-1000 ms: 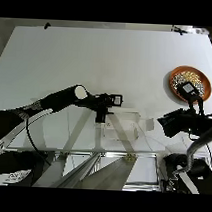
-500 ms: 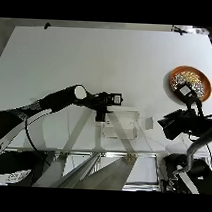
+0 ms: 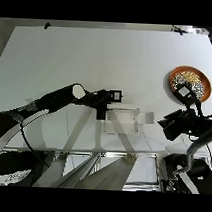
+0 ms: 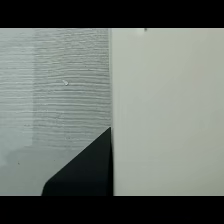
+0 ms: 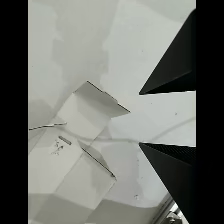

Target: Fold the box and place the chain.

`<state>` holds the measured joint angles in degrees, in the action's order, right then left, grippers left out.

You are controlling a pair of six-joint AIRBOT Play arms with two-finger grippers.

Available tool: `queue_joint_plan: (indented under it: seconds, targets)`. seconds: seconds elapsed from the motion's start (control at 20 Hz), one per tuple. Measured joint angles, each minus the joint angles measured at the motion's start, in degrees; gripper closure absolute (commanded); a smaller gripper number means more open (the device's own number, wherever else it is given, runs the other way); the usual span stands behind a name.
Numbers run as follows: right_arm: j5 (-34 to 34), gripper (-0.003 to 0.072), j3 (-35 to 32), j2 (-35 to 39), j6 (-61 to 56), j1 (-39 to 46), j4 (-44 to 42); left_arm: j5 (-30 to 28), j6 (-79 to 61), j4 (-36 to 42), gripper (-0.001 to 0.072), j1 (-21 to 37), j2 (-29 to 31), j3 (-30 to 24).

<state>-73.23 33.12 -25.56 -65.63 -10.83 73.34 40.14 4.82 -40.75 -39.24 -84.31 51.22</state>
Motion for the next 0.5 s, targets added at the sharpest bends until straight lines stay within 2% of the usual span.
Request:
queue_joint_plan:
  seconds: [0.1,0.2,0.45,0.5]
  targets:
    - [-0.02,0.0351,0.0,0.0,0.04,0.0,0.0,-0.24,0.87,0.07,0.0693,0.0,0.02,0.0]
    - [-0.04,0.0351,0.0,0.0,0.07,0.0,0.0,-0.55,1.22,0.13,0.0598,0.0,0.02,0.0]
    - [-0.07,0.0351,0.0,0.0,0.11,0.0,0.0,-0.63,1.68,0.2,0.0594,0.0,0.02,0.0]
    - [-0.07,0.0351,0.0,-0.02,0.11,0.0,0.0,-0.61,1.73,0.2,0.0562,0.0,0.02,0.0]
